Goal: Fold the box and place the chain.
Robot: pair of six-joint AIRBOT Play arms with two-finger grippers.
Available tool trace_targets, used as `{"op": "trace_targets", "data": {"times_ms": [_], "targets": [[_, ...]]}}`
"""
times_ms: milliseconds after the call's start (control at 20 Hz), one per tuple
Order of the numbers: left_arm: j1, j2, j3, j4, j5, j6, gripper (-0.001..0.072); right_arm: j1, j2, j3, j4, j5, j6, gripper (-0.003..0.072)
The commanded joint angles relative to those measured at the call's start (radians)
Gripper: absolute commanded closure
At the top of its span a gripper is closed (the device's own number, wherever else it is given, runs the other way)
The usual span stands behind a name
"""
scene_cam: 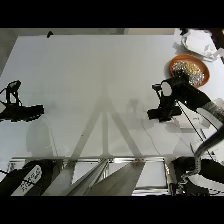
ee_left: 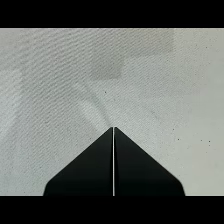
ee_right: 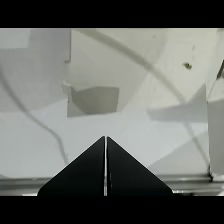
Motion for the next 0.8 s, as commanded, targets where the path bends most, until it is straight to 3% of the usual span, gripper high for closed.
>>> {"op": "trace_targets", "data": {"times_ms": [0,100,300,500,650,700,750], "targets": [[0.001,-0.001,-0.001,0.000,0.000,0.000,0.0698,0.001,0.001,0.000,0.008,-0.066,0.000,0.0666],[0.001,-0.001,-0.001,0.000,0.000,0.000,0.0698,0.000,0.001,0.003,-0.026,-0.098,-0.063,0.0666],[0.001,-0.001,-0.001,0.000,0.000,0.000,0.0698,0.000,0.020,0.101,-0.351,0.133,-0.164,0.0666],[0.001,-0.001,-0.001,0.000,0.000,0.000,0.0698,-0.061,0.083,0.196,-0.691,0.091,-0.207,0.0668],[0.001,-0.001,-0.001,0.000,0.000,0.000,0.0698,-0.285,0.095,0.207,-0.689,0.039,-0.207,0.0663],[0.001,-0.001,-0.001,0.000,0.001,0.000,0.0698,-0.365,0.093,0.207,-0.650,0.027,-0.217,0.0590],[0.001,-0.001,-0.001,0.000,0.001,0.000,0.0698,-0.443,0.089,0.207,-0.605,0.020,-0.239,0.0354]]}}
